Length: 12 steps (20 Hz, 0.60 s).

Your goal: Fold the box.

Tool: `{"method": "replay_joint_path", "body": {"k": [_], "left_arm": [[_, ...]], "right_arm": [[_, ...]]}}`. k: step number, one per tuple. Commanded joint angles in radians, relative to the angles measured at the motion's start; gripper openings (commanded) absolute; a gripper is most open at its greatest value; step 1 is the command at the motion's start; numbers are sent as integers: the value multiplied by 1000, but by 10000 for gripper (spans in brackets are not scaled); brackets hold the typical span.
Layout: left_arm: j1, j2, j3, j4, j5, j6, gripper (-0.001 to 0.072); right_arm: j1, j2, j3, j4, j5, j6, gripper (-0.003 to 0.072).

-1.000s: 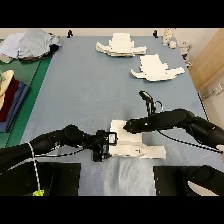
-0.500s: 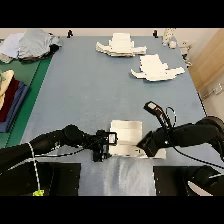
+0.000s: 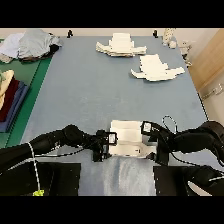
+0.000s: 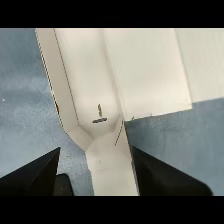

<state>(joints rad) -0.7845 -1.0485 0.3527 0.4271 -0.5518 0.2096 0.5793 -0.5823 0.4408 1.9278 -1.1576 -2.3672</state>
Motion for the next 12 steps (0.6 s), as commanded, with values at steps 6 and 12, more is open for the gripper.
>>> {"method": "replay_joint_path", "body": {"k": [6,12], "left_arm": [[1,0,1,0,0,0,473],[1,0,1,0,0,0,473]], "right_arm": [[30,-15,-116,19,210,-266,618],[51,-41,-116,90,236,-287,155]]}}
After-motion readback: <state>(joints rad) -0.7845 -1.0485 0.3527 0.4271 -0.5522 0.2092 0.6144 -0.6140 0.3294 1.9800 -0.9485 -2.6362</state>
